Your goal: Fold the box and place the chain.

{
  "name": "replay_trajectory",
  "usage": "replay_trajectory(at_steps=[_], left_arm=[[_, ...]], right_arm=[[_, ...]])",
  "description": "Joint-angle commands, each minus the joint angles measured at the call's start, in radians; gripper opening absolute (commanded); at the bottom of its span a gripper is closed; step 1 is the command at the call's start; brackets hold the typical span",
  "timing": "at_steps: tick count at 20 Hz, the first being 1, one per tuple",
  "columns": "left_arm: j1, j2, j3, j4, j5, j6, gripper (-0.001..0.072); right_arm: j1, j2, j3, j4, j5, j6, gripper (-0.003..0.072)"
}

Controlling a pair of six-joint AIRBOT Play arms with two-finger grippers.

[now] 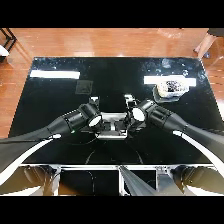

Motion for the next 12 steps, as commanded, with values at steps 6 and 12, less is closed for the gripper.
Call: replay_trajectory(at_steps=[6, 12], left_arm=[[-0.001, 0.000, 0.000, -0.003, 0.001, 0.000, 0.0020], [-0.001, 0.000, 0.000, -0.003, 0.001, 0.000, 0.0020]], right_arm=[[0.010, -0.036, 0.019, -0.026, 0.020, 0.045, 0.0294], [0.010, -0.049, 0.019, -0.021, 0.004, 0.048, 0.0258]])
